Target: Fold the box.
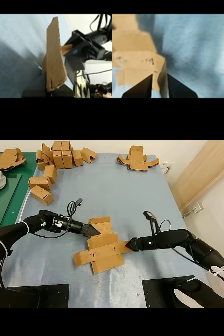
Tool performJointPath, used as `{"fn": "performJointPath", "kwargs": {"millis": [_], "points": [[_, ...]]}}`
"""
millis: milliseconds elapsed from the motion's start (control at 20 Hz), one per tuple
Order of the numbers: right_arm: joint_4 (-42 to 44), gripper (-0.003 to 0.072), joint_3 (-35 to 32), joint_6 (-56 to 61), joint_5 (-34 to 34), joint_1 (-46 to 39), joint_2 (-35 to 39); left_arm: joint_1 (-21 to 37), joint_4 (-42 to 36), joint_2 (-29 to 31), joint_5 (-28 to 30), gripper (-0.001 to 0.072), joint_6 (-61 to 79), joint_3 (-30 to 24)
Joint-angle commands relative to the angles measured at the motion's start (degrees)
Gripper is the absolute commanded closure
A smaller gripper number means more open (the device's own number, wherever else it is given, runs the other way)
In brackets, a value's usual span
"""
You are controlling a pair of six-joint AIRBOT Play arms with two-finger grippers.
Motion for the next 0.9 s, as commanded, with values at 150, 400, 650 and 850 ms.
{"fn": "performJointPath", "kwargs": {"millis": [150,400,650,850], "points": [[-11.50,0.0542,4.52,16.98,3.58,-9.25,0.07,-8.46,0.15,7.08,8.07,0.0695,12.61,1.09],[-10.45,0.0614,5.20,19.08,7.17,-11.13,0.02,-10.16,0.52,13.42,16.26,0.0695,24.02,0.92],[-10.38,0.0614,5.20,19.08,7.43,-11.13,0.00,-11.08,-0.13,15.54,20.26,0.0696,32.68,-0.44],[-9.57,0.0614,5.20,19.06,7.52,-11.02,0.00,-14.67,-2.93,15.63,21.97,0.0695,39.19,-4.90]]}}
